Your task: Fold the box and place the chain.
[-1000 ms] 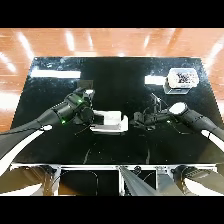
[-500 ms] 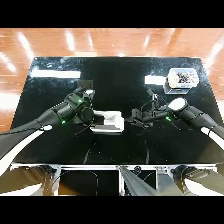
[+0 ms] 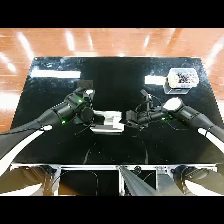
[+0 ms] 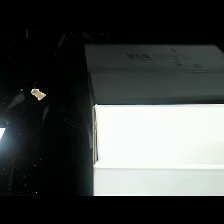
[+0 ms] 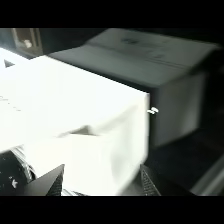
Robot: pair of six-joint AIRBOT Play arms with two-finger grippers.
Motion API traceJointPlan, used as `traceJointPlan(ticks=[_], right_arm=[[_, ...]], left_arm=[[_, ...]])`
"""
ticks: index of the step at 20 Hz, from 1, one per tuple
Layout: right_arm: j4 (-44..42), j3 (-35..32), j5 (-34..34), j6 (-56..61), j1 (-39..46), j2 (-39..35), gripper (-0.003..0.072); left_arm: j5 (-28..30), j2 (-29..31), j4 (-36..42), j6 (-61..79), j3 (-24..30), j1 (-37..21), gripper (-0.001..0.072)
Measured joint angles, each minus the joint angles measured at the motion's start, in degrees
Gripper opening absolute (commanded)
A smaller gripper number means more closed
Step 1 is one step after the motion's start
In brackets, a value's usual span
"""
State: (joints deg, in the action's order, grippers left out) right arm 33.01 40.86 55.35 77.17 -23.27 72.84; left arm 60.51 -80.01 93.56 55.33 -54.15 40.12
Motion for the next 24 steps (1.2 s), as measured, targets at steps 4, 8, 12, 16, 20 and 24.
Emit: traceJointPlan(ticks=[4,8,12,16,20,24], right_arm=[[8.1,4.3,-3.4,10.4,-5.6,0.0,0.0541],[23.7,8.6,-5.6,26.9,-12.2,0.1,0.054],[37.4,10.5,-6.4,41.3,-18.1,0.1,0.0468],[46.2,11.1,-6.8,50.1,-22.1,0.2,0.0432],[50.1,11.2,-7.1,53.7,-23.4,0.9,0.0413],[51.5,11.5,-7.0,54.8,-24.1,2.1,0.0346]], left_arm=[[-0.2,0.0,0.0,0.0,0.0,0.0,0.0022],[-0.5,0.0,0.0,0.0,0.0,0.0,0.0022],[-0.6,0.0,0.0,0.0,0.0,0.0,0.0022],[-0.7,0.0,0.0,0.0,0.0,0.0,0.0021],[-0.9,0.0,0.0,0.0,0.0,0.0,0.0022],[-1.0,0.0,0.0,0.0,0.0,0.0,0.0021]])
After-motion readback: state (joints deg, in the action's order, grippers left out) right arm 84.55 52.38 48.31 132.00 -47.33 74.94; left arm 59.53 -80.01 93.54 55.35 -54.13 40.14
